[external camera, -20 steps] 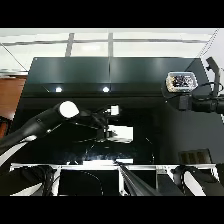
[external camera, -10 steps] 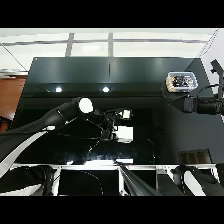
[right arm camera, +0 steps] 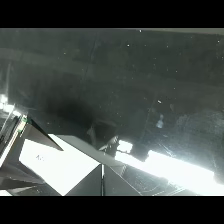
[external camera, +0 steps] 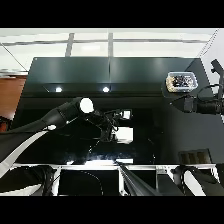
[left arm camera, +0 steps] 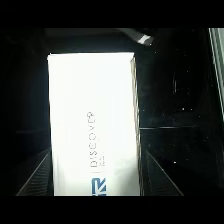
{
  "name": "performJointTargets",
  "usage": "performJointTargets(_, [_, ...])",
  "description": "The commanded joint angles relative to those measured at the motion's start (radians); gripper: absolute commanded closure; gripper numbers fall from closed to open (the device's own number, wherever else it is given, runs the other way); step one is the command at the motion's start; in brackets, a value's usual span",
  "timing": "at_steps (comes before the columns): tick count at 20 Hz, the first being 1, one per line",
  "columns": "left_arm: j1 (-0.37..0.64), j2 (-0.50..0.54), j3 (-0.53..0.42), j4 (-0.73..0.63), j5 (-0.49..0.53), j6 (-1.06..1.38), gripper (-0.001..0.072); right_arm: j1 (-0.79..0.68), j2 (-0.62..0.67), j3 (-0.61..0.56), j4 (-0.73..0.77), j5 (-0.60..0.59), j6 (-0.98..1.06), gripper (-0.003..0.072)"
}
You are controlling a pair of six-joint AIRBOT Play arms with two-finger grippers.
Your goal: Fold the box and place the chain.
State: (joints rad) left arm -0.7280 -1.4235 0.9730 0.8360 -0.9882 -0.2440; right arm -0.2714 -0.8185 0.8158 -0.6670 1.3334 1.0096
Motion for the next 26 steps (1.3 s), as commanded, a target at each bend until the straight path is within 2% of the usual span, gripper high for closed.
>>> performJointTargets(1, [-0.006, -0.006, 0.001, 0.006, -0.004, -0.024, 0.0003, -0.001, 0.0, 0.0, 0.0, -0.007, -0.002, 0.0676])
performJointTargets(7, [-0.024, -0.048, 0.001, 0.023, 0.001, -0.043, 0.0003, -0.001, 0.0, 0.0, 0.0, -0.01, -0.001, 0.0676])
performJointTargets(13, [-0.057, -0.084, 0.001, 0.054, 0.115, -0.103, 0.0003, -0.001, 0.0, 0.0, 0.0, -0.017, -0.001, 0.0676])
performJointTargets(16, [-0.045, -0.081, 0.001, 0.051, 0.097, -0.104, 0.0008, -0.001, 0.0, 0.0, 0.0, -0.022, -0.001, 0.0676])
performJointTargets(17, [-0.031, -0.079, 0.001, 0.051, 0.083, -0.105, 0.0057, -0.001, 0.0, 0.0, 0.0, -0.022, -0.001, 0.0676])
performJointTargets(19, [0.01, -0.075, 0.001, 0.051, 0.059, -0.106, 0.0271, -0.001, 0.0, 0.0, 0.001, -0.022, 0.0, 0.0676])
performJointTargets(20, [0.037, -0.069, 0.001, 0.053, 0.053, -0.126, 0.0328, -0.001, 0.0, 0.0, 0.001, -0.023, 0.0, 0.0676])
performJointTargets(21, [0.072, -0.06, 0.001, 0.059, 0.048, -0.147, 0.0349, -0.001, 0.0, 0.0, 0.001, -0.026, 0.0, 0.0676])
performJointTargets(23, [0.161, -0.033, 0.001, 0.072, 0.032, -0.179, 0.0344, -0.001, 0.0, 0.0, 0.003, -0.035, 0.0, 0.0676])
performJointTargets(24, [0.217, -0.02, 0.002, 0.073, 0.02, -0.184, 0.0293, -0.001, 0.0, 0.0, 0.004, -0.038, 0.0, 0.0675])
performJointTargets(26, [0.354, 0.006, 0.012, 0.081, 0.019, -0.184, 0.0284, -0.001, 0.0, 0.0, 0.004, -0.04, 0.001, 0.0676])
